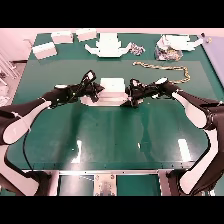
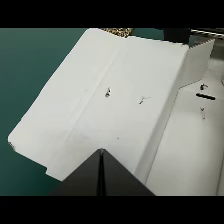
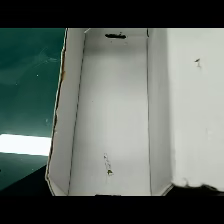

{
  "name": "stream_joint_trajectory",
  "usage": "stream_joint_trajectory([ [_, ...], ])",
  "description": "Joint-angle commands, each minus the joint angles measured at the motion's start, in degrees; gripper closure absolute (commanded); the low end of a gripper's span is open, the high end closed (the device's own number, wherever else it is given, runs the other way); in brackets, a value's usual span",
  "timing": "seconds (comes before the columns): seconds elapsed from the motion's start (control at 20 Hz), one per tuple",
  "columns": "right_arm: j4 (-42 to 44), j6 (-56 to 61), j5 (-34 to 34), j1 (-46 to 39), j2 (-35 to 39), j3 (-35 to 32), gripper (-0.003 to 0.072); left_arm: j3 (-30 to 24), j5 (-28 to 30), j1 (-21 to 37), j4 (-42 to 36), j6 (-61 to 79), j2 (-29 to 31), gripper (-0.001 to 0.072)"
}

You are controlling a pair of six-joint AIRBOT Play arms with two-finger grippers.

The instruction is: Fold the box and place the chain.

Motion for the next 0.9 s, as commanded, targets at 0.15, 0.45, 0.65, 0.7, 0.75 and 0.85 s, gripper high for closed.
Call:
stream_joint_trajectory([
  [0.15,0.0,0.0,0.0,0.0,0.0,0.0,0.0133,0.0,1.2,-0.1,0.7,3.0,3.0,0.0689],
  [0.45,0.0,0.0,0.0,0.0,0.0,0.0,0.0133,-0.1,-2.7,0.0,27.6,-6.9,14.0,0.0504],
  [0.65,0.0,0.0,0.0,0.0,0.0,0.0,0.0133,-0.1,-12.2,2.4,38.7,-18.8,14.5,0.0162],
  [0.7,0.0,0.0,0.0,0.0,0.0,0.0,0.0133,-0.1,-15.1,3.9,38.0,-19.8,14.0,0.0163],
  [0.75,0.0,0.0,0.0,0.0,0.0,0.0,0.0133,-0.1,-17.9,5.7,35.9,-20.5,13.3,0.0163],
  [0.85,0.0,0.0,0.0,0.0,0.0,0.0,0.0133,-0.1,-22.5,8.2,33.2,-20.7,11.8,0.0163],
])
